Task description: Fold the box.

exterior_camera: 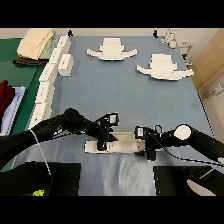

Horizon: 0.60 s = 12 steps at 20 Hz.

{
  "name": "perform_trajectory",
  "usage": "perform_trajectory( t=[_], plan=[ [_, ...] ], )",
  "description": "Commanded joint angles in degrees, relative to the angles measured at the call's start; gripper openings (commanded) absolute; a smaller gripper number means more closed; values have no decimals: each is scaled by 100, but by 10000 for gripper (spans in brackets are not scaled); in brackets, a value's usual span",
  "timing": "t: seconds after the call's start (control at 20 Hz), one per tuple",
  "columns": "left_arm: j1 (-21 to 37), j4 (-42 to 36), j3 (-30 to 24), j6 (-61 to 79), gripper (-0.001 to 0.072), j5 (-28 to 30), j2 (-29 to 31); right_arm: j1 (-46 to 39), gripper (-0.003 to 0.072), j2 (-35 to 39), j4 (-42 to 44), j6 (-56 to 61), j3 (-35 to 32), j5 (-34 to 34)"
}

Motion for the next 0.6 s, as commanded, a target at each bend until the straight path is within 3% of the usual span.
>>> perform_trajectory(
  t=[0.0,0.05,0.15,0.55],
  plan=[
    [2,2,7,2,18,2,0,7,642,-52,46,-48,-26,-11],
    [2,2,4,2,18,0,0,7,625,-52,42,-48,-39,-24],
    [4,2,4,2,18,2,0,7,503,-52,46,-68,-39,-24],
    [2,2,4,2,18,2,0,4,521,-42,339,61,-9,-31]
  ],
)
